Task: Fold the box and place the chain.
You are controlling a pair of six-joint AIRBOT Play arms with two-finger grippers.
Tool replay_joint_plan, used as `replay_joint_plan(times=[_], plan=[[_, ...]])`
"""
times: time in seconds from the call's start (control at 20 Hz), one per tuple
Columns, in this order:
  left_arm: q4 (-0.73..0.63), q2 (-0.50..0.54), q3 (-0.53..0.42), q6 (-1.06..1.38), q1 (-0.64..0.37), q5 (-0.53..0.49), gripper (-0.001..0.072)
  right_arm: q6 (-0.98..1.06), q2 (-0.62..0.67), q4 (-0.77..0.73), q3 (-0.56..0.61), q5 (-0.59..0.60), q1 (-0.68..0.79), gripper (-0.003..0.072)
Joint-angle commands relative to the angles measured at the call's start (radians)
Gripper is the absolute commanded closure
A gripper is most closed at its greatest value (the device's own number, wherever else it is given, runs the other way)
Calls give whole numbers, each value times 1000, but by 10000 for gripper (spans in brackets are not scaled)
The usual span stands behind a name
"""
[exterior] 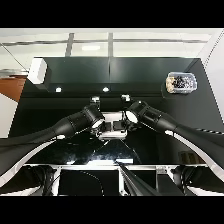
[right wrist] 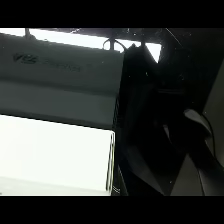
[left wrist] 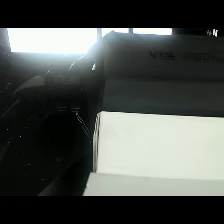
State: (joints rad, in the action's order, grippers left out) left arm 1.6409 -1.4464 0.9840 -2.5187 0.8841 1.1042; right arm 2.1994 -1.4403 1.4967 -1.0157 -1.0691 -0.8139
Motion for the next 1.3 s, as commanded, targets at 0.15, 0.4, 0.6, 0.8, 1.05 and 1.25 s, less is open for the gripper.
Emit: replay_joint_plan(times=[0.15, 0.4, 0.6, 0.8, 1.05, 1.25], plan=[[0, -1, 0, 0, 0, 0, 678, 12, -11, 0, -1, 7, 0, 458], [0, -1, 0, 0, 0, 0, 678, 12, -17, -1, -1, 4, 0, 500], [0, -1, 0, 0, 0, 0, 678, 12, -17, 0, -1, 4, 0, 500], [0, -1, 0, 0, 0, 0, 678, 11, -31, -2, -1, 3, 0, 500], [0, -1, 0, 0, 0, 0, 678, 7, -34, -2, -1, 6, 0, 578], [0, -1, 0, 0, 0, 0, 678, 6, -34, -2, -1, 4, 0, 606]])
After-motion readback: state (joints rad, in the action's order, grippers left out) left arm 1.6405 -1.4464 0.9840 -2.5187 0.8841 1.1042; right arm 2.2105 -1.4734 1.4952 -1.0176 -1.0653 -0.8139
